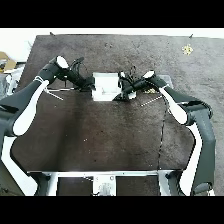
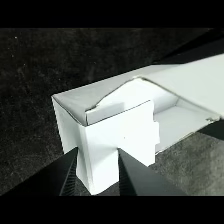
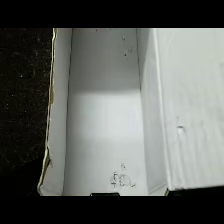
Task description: Fold the box and place the chain.
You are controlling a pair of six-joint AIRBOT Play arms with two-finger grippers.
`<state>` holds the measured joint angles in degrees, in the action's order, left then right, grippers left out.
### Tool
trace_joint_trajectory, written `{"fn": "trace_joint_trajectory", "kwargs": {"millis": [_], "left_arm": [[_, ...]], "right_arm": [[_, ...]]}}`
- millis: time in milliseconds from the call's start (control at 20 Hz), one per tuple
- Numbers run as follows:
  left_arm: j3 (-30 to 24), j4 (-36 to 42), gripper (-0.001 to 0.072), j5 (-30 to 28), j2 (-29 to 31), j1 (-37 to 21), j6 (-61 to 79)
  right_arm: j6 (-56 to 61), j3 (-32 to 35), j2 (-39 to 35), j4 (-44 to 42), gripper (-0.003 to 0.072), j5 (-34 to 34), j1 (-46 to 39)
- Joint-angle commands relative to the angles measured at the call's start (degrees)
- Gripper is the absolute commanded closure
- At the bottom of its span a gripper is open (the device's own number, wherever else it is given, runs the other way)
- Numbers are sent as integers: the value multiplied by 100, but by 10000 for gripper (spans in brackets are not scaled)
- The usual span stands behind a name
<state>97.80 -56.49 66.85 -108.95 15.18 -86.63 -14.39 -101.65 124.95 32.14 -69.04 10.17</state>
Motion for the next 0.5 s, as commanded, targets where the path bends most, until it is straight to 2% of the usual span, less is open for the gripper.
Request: {"fn": "trace_joint_trajectory", "kwargs": {"millis": [0,450], "left_arm": [[96,-435,424,-240,-7,175,-498],[184,-1287,424,-151,-17,442,-1368]], "right_arm": [[2,-2,0,-2,249,0,2],[4,-2,0,-2,249,0,2]]}}
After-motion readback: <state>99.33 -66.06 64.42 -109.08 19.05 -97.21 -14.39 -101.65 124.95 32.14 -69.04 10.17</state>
